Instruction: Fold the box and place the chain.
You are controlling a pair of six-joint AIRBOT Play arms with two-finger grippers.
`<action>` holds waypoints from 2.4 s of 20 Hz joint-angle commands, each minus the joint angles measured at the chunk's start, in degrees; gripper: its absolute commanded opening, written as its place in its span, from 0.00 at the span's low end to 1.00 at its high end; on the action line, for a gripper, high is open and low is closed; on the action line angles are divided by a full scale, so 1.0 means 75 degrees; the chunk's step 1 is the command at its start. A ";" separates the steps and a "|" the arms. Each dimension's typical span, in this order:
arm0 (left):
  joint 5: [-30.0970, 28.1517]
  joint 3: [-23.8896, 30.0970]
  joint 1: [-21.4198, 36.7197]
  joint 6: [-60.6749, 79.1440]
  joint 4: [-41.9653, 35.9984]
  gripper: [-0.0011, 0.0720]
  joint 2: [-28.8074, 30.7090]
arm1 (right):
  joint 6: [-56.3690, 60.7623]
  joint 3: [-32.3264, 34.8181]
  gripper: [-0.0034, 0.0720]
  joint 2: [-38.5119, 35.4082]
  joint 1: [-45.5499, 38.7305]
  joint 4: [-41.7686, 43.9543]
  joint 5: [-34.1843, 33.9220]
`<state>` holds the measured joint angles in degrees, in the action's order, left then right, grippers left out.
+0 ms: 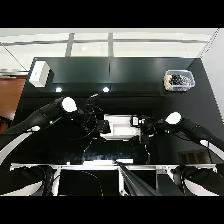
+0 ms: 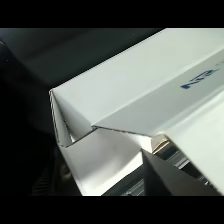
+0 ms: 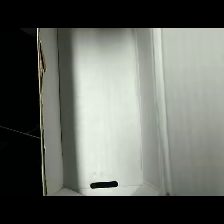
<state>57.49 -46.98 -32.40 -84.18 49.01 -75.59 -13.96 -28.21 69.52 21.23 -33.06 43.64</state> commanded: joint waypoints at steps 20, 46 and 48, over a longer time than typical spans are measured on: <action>-0.0452 -0.0880 -0.1679 -0.4517 0.3308 0.68 -0.0038 | 0.0003 0.0003 0.28 0.0006 0.0000 0.0003 0.0000; 0.1204 -0.2433 -0.2640 -0.7041 0.5149 0.39 -0.1553 | 0.0000 0.0003 0.28 0.0003 0.0000 0.0000 0.0003; 0.1204 -0.2439 -0.2643 -0.7044 0.5141 0.39 -0.1667 | 0.0003 0.0003 0.28 0.0003 0.0000 0.0000 0.0003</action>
<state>66.30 -65.04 -52.05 -135.90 86.98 -87.22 -13.96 -28.21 69.54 21.23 -33.06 43.64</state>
